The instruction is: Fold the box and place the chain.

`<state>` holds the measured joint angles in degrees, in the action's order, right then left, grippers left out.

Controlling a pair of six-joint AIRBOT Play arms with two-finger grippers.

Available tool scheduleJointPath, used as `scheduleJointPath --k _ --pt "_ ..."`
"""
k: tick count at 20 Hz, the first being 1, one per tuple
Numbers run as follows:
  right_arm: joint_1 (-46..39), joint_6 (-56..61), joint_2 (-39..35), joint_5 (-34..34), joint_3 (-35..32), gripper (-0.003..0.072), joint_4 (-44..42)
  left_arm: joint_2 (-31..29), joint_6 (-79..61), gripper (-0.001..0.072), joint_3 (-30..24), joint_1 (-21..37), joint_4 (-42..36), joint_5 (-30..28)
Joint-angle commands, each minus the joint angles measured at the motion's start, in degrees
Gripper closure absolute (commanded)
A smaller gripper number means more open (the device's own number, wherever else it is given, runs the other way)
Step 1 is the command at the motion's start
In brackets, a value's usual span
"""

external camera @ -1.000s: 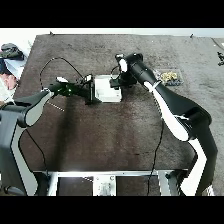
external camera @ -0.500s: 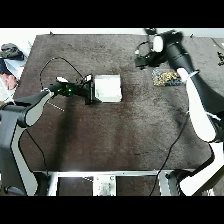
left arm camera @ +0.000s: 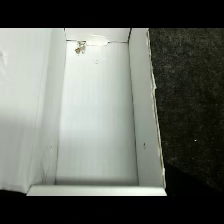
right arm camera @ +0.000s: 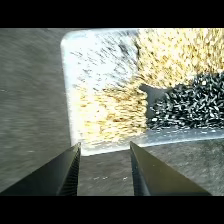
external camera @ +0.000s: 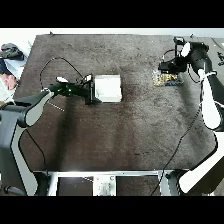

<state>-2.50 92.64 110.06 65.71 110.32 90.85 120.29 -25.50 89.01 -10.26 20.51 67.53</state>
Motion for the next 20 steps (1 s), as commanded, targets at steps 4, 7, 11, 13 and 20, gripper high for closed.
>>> scheduleJointPath --k 4,7,11,13,20 --pt "-1.1 -1.6 4.8 -1.6 -0.2 0.0403 -2.7 0.0 0.0 0.0232 0.0 0.0 0.0 0.0" --pt "-1.1 -3.1 5.4 -2.9 -0.2 0.0403 -6.1 0.0 0.0 0.0232 0.0 0.0 0.0 0.0" --pt "-1.1 -3.1 6.6 -2.6 -0.2 0.0405 -6.4 0.0 0.0 0.0232 0.0 0.0 0.0 0.0" --pt "-0.9 -3.1 7.1 -2.7 -0.2 0.0545 -6.7 0.0 0.0 0.0232 0.0 0.0 0.0 0.0" --pt "-0.9 -3.1 7.2 -2.8 -0.2 0.0672 -5.8 0.0 0.0 0.0232 0.0 0.0 0.0 0.0"
